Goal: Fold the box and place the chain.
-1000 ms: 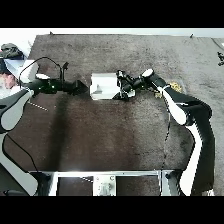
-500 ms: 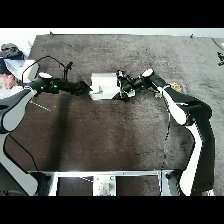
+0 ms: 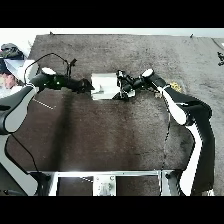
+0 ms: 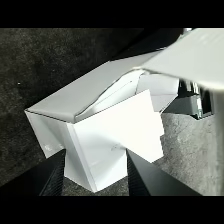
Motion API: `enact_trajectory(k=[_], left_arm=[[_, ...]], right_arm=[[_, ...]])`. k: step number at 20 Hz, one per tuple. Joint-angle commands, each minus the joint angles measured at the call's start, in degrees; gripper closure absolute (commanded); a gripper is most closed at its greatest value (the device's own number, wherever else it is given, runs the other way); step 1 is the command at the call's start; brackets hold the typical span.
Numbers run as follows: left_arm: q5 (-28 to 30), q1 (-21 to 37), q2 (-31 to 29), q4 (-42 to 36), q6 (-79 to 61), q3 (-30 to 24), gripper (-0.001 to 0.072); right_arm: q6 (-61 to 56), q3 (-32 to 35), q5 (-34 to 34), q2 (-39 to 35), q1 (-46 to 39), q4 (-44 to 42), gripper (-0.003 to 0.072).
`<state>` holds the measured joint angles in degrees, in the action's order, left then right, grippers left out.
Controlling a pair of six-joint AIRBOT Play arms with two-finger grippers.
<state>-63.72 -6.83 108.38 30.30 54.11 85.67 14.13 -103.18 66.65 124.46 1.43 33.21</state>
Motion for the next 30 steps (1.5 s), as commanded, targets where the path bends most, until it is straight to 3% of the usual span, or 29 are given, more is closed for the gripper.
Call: enact_trajectory(k=[1,7,14,17,22,30], left_arm=[[0.5,-1.6,0.0,5.1,5.6,2.4,0.0302],[3.4,-4.1,-0.1,8.6,11.1,3.0,0.0302],[7.8,-7.2,-0.1,18.3,24.9,3.0,0.0302],[8.0,-8.2,-0.1,22.8,29.5,3.3,0.0303],[4.8,-11.3,0.0,37.2,40.5,7.9,0.0304],[3.7,-14.1,0.0,43.7,44.9,8.5,0.0304]], right_arm=[[0.0,0.0,0.0,0.0,0.1,0.0,0.035],[0.0,0.0,0.0,0.0,0.0,0.0,0.035],[0.0,0.0,0.0,0.0,0.0,0.0,0.035],[0.0,0.0,0.0,0.0,0.1,0.0,0.035],[0.0,0.0,0.0,0.0,0.1,0.0,0.035],[0.0,0.0,0.0,0.0,0.0,0.0,0.035]])
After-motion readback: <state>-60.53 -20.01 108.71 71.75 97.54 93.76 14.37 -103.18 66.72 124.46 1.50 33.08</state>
